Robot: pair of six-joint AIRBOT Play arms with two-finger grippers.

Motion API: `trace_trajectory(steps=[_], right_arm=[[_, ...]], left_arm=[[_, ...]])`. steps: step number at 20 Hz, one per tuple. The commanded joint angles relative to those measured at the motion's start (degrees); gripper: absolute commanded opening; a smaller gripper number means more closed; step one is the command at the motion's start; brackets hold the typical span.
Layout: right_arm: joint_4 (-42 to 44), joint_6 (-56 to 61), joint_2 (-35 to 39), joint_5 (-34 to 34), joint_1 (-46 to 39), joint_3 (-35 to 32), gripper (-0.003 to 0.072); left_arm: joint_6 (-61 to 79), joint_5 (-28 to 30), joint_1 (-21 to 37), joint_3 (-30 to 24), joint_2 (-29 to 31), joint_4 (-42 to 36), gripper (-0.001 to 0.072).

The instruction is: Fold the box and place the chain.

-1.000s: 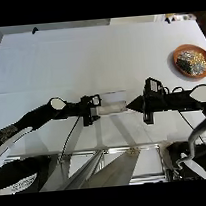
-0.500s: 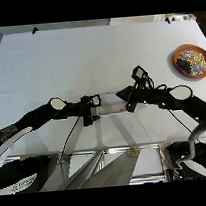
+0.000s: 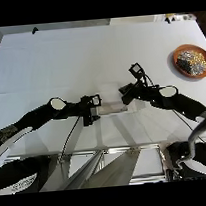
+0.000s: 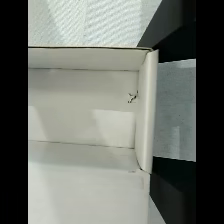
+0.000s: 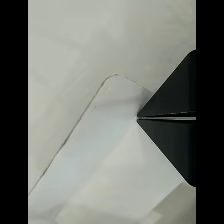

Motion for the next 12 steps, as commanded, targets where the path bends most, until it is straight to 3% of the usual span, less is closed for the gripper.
trace_trajectory(steps=[1, 5, 8, 10, 12], right_arm=[[-8.17, 7.30, -1.77, 0.59, 0.07, 0.04, 0.0015], [-20.85, 17.79, -1.75, 3.63, 0.07, 0.11, 0.0015], [-22.58, 19.37, -0.09, 7.15, 0.07, 2.60, 0.0016], [-25.11, 19.37, 2.80, 11.10, 0.07, 6.69, 0.0016], [-32.92, 19.37, 6.10, 18.58, 0.07, 9.57, 0.0016]], left_arm=[[0.00, -0.02, -0.02, -0.02, 0.04, -0.09, 0.0011], [0.00, -0.02, -0.02, -0.02, 0.04, -0.07, 0.0011], [0.00, -0.02, -0.02, -0.02, 0.04, -0.07, 0.0011], [0.00, 0.00, -0.02, -0.02, 0.04, -0.07, 0.0011], [0.00, -0.02, -0.02, -0.02, 0.04, -0.07, 0.0011]])
